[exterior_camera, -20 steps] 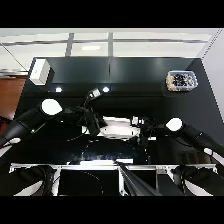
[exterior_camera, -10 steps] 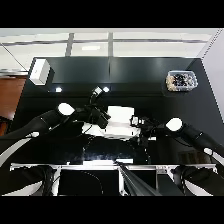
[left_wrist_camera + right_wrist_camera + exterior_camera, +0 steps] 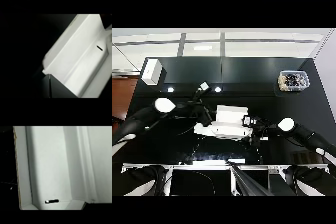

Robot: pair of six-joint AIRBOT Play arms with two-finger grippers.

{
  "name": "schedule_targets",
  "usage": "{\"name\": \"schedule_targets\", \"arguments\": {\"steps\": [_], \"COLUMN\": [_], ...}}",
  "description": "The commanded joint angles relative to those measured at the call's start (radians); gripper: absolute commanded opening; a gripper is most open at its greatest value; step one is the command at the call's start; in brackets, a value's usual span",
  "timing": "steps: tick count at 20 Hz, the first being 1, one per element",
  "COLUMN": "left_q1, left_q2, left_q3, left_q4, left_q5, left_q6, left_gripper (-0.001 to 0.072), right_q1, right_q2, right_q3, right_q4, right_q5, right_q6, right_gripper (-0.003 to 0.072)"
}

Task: Fold the box and place the chain.

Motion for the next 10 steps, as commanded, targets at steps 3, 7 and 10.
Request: {"name": "schedule_targets", "arguments": {"steps": [3, 7, 10], "left_q1": [0.138, 0.077, 0.016], "left_q2": [0.159, 0.148, 0.104], "left_q3": [-0.138, -0.264, -0.263], "left_q4": [0.090, 0.087, 0.087], "left_q5": [-0.256, 0.073, 0.076], "left_q6": [0.038, 0.244, 0.438], "left_gripper": [0.0261, 0.0699, 0.0675], "right_q1": [0.001, 0.001, 0.001], "right_q2": [0.001, 0.001, 0.001], "right_q3": [0.001, 0.001, 0.001], "right_q4": [0.000, 0.000, 0.000], "right_q5": [0.000, 0.000, 0.000], "right_q6": [0.001, 0.001, 0.001], "right_gripper": [0.0463, 0.0464, 0.0463]}}
